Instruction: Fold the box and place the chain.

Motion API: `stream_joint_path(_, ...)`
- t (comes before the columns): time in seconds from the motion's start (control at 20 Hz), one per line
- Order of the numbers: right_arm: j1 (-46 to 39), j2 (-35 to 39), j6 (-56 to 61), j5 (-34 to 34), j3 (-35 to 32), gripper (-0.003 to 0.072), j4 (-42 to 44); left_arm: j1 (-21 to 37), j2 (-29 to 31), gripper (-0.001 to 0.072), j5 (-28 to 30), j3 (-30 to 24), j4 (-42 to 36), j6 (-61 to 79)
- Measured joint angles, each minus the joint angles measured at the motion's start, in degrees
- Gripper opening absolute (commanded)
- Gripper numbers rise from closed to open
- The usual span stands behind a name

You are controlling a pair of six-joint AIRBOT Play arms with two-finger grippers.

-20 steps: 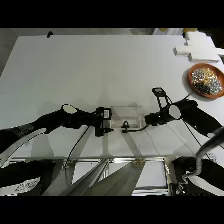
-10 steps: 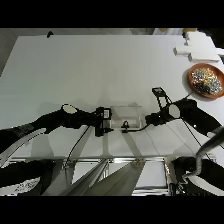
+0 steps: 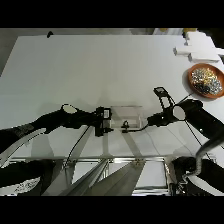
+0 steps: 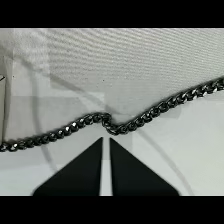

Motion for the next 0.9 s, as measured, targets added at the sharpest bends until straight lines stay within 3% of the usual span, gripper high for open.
stream_joint_path(0.5, 0.00, -2.80, 3.02, 0.00, 0.02, 0.0230, -3.30, 0.00, 0.00, 0.0073, -0.02, 0.00, 0.00, 0.00)
stream_joint_path(0.55, 0.00, -3.04, 3.45, -0.35, 0.00, 0.0193, -3.41, 0.00, 0.00, 0.0073, -0.02, 0.00, 0.00, 0.00)
stream_joint_path(0.9, 0.00, -4.55, 5.79, -1.46, 0.02, 0.0187, -3.54, 0.00, 0.00, 0.0073, -0.02, 0.00, 0.00, -0.02)
